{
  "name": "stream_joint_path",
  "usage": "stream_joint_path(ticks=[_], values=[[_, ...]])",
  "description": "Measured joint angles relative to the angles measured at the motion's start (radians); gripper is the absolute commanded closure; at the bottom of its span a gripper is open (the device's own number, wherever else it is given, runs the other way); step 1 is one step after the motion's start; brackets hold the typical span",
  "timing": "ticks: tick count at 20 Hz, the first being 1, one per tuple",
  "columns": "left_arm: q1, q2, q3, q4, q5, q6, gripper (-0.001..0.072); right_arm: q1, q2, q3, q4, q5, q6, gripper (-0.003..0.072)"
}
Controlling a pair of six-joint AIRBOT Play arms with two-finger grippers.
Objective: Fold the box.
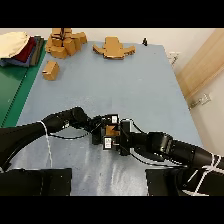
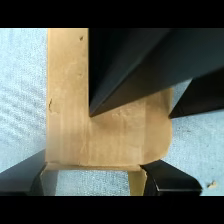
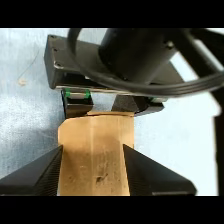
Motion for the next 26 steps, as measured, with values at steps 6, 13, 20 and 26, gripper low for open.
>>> stream_joint_path(ticks=[6,13,20,26], values=[[0.000,0.000,0.000,0.000,0.000,0.000,0.0326,0.008,-0.010,0.000,0.010,0.000,-0.007,0.0111],[0.000,0.000,0.000,0.000,0.000,0.000,0.0326,0.010,-0.008,0.000,0.004,0.000,-0.019,0.0161],[0.000,0.000,0.000,-0.001,0.000,-0.001,0.0326,0.010,0.072,0.000,0.074,0.000,-0.021,0.0162],[0.000,0.000,0.000,-0.005,0.000,-0.007,0.0326,-0.010,0.132,0.000,0.095,-0.003,-0.005,0.0163]])
